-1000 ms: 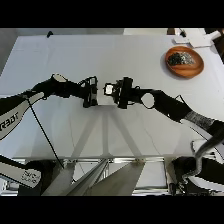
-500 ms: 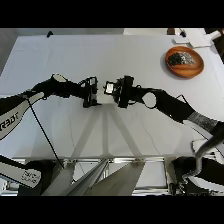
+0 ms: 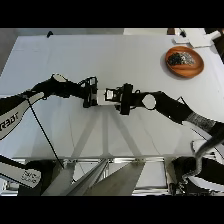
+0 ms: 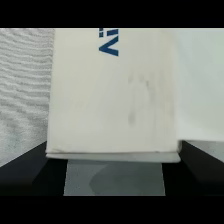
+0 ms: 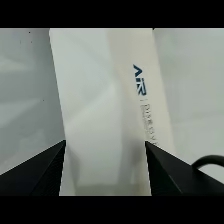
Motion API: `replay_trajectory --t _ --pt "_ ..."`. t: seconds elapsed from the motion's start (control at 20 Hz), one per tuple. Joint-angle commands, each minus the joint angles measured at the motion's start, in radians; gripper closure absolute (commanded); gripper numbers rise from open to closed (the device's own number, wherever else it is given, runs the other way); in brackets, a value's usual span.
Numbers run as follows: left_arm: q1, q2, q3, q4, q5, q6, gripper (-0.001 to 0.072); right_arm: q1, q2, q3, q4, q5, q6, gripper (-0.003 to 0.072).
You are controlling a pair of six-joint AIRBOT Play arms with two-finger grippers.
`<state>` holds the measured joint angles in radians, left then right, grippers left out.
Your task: Fold the box and place the chain.
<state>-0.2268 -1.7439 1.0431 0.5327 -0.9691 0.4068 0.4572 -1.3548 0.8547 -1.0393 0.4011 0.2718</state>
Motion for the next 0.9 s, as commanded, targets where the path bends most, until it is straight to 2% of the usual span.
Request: replay_trajectory --t 0.0,0.2,0.6,0.85 --pt "0.001 0.000 0.000 0.000 0.000 0.000 0.0313 0.001 -0.010 -0.003 0.000 -0.067 0.000 0.0169" --pt "0.001 0.000 0.000 0.000 0.000 0.000 0.0313 0.017 -0.005 -0.003 -0.004 -0.135 0.000 0.0169" --pt "0.001 0.000 0.000 0.000 0.000 0.000 0.0313 0.066 0.096 -0.003 -0.003 -0.023 0.000 0.0170" --pt "0.001 0.000 0.000 0.000 0.000 0.000 0.0313 0.026 0.106 -0.001 0.005 -0.016 0.008 0.0191"
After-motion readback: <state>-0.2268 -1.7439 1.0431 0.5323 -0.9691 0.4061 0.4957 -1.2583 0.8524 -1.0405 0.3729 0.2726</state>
